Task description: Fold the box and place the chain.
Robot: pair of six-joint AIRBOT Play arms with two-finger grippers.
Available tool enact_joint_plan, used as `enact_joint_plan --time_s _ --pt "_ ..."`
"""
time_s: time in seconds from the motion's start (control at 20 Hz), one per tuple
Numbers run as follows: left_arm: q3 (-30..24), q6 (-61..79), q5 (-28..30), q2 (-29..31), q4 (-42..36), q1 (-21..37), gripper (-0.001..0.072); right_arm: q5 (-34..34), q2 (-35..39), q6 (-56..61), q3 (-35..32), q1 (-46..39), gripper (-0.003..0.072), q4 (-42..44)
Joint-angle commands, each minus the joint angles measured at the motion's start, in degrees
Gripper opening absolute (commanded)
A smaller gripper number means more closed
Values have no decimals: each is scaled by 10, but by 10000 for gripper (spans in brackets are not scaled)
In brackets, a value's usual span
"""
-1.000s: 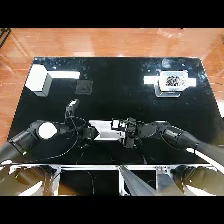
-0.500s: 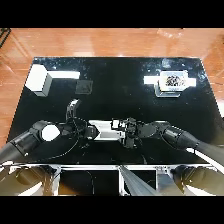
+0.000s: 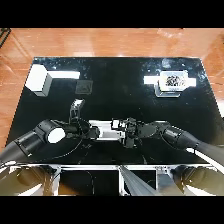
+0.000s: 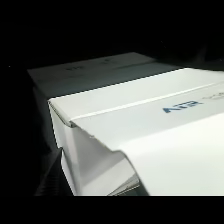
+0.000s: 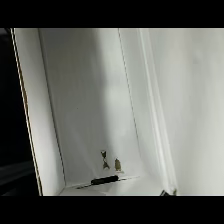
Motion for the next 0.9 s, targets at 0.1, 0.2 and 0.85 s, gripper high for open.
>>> enact_joint_plan --time_s 0.1,0.2,0.85 --pt "3 -40 -9 -3 29 -10 559 0 0 0 0 0 187 0" --pt "3 -42 -14 -6 33 -10 553 0 0 0 0 0 186 0" --pt "113 -141 -111 -123 161 -76 486 0 0 0 0 0 186 0"
